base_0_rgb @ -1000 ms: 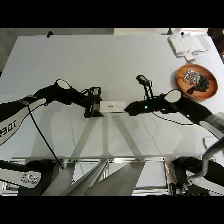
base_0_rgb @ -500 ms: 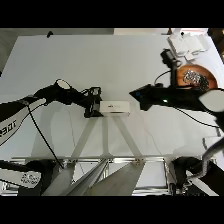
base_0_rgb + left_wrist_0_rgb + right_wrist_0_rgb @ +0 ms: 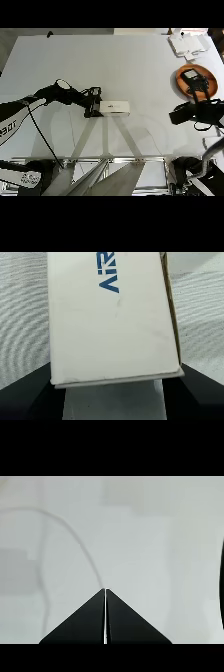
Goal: Fold the box and place the chain.
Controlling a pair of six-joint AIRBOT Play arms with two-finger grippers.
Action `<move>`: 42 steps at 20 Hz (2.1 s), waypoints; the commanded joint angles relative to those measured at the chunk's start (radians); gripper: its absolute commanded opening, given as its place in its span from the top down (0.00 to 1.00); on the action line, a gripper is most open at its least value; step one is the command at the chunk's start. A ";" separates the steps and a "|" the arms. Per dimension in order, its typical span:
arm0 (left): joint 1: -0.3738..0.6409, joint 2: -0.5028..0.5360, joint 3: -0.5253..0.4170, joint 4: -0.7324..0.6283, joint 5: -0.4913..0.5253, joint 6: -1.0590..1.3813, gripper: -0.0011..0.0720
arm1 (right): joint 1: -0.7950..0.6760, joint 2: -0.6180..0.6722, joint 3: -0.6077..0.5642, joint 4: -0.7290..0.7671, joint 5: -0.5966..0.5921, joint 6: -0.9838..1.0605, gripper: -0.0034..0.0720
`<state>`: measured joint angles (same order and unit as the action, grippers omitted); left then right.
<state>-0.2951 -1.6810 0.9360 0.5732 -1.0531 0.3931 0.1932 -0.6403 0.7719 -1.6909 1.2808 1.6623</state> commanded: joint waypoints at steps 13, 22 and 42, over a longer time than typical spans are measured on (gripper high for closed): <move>0.000 0.007 0.000 0.001 0.014 -0.003 0.98 | 0.000 0.006 0.001 -0.250 -0.149 0.245 0.94; 0.003 0.306 0.000 0.050 0.131 -0.338 0.98 | 0.000 0.006 0.001 -0.245 -0.175 0.245 0.94; 0.367 0.909 -0.023 1.006 0.304 -1.780 0.98 | 0.000 0.006 0.001 -0.212 -0.175 0.245 0.94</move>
<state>-0.0349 -0.7815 0.9257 1.5253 -0.7582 -1.2228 0.1932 -0.6346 0.7719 -1.9041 1.1061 1.9072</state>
